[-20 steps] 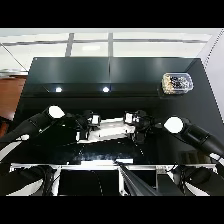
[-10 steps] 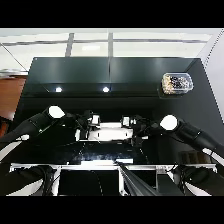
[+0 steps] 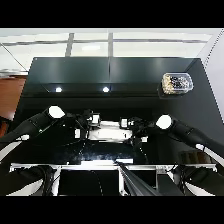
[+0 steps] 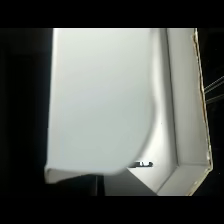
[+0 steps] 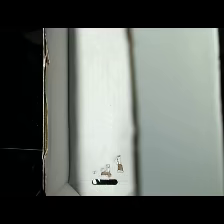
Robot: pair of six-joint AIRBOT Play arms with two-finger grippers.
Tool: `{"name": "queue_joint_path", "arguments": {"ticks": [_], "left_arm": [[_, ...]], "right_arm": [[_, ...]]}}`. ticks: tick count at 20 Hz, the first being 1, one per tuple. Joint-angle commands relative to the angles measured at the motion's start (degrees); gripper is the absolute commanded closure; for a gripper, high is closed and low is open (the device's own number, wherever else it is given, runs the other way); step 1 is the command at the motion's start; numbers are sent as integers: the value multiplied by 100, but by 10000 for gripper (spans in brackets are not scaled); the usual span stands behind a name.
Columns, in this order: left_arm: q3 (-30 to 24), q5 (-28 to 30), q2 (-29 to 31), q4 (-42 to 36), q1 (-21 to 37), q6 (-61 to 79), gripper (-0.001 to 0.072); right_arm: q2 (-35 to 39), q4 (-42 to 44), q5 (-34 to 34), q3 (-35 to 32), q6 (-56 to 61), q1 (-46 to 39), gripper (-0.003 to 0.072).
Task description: Fold the box and place the chain.
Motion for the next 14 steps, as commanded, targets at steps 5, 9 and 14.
{"name": "queue_joint_path", "arguments": {"ticks": [5, 9, 14], "left_arm": [[2, 11, -2, 0, -2, -2, 681], [2, 13, -2, 0, -2, -4, 682], [2, 13, -2, 0, -2, -2, 682]], "right_arm": [[-262, 247, -181, -4, -214, 17, 77], [-339, 291, -337, -4, -212, 17, 78], [-343, 286, -365, -4, -214, 17, 79]]}}
